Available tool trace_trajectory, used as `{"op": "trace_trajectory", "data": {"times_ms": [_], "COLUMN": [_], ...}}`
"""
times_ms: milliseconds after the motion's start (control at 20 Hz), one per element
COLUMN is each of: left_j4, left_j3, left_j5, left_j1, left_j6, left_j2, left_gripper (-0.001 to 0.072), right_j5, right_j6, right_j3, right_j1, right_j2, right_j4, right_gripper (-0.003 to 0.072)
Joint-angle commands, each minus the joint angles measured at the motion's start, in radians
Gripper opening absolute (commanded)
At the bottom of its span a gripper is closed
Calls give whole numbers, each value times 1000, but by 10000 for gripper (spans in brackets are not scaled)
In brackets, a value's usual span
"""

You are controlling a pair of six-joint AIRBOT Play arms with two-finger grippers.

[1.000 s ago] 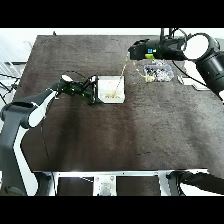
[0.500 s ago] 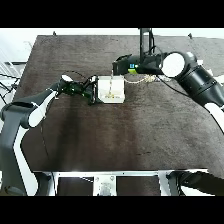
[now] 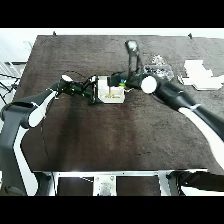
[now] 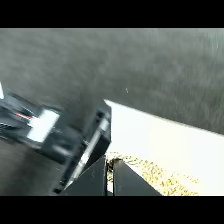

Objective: Fold the box and place the chain.

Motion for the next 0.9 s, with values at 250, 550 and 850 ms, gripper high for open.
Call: {"op": "trace_trajectory", "data": {"times_ms": [250,550,850], "left_j4": [0,0,0], "left_j3": [0,0,0], "left_j5": [0,0,2], "left_j1": [0,0,0], "left_j6": [0,0,0], "left_j2": [0,0,0], "left_gripper": [473,473,474], "right_j5": [-90,67,-108], "right_j6": [-1,12,130], "right_j3": [-21,-72,-109], "right_j1": [-26,-271,-492], "right_j2": [-172,5,-146], "right_j4": [10,-142,18], "right_gripper": [434,434,435]}}
